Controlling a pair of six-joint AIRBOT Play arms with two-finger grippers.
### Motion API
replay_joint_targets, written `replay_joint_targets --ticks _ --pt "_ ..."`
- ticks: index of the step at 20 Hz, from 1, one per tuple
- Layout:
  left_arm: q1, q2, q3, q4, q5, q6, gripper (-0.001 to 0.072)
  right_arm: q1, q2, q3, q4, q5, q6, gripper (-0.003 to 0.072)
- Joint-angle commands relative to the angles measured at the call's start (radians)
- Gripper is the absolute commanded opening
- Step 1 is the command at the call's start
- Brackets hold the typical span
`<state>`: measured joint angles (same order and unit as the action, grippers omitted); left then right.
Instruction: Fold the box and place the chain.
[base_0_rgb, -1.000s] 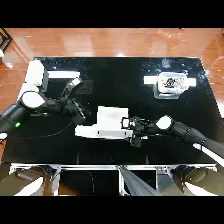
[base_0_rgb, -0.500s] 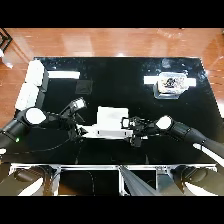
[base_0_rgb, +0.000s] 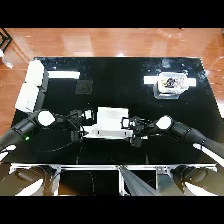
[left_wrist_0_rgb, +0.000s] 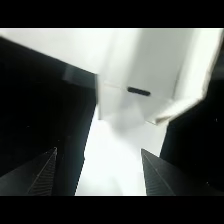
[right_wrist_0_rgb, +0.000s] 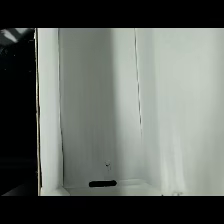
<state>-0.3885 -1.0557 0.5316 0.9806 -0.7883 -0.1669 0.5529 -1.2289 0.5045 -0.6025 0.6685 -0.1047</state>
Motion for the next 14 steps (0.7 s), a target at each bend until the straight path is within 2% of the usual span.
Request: replay_joint_targets --ticks 1,4,10,14 --pt "-0.002 -0.017 -0.001 -0.066 -0.022 0.068 0.0607 0.000 0.000 0.000 0.000 0.000 0.000 0.0236" --pt "-0.002 -0.020 -0.001 -0.190 -0.043 0.096 0.0607 0.000 0.000 0.000 0.000 0.000 0.000 0.0236" --pt "-0.003 -0.088 -0.001 -0.193 -0.082 0.298 0.0590 0.000 0.000 0.000 0.000 0.000 0.000 0.0236" --pt "-0.002 -0.091 0.001 -0.199 -0.057 0.298 0.0590 0.000 0.000 0.000 0.000 0.000 0.000 0.0236"
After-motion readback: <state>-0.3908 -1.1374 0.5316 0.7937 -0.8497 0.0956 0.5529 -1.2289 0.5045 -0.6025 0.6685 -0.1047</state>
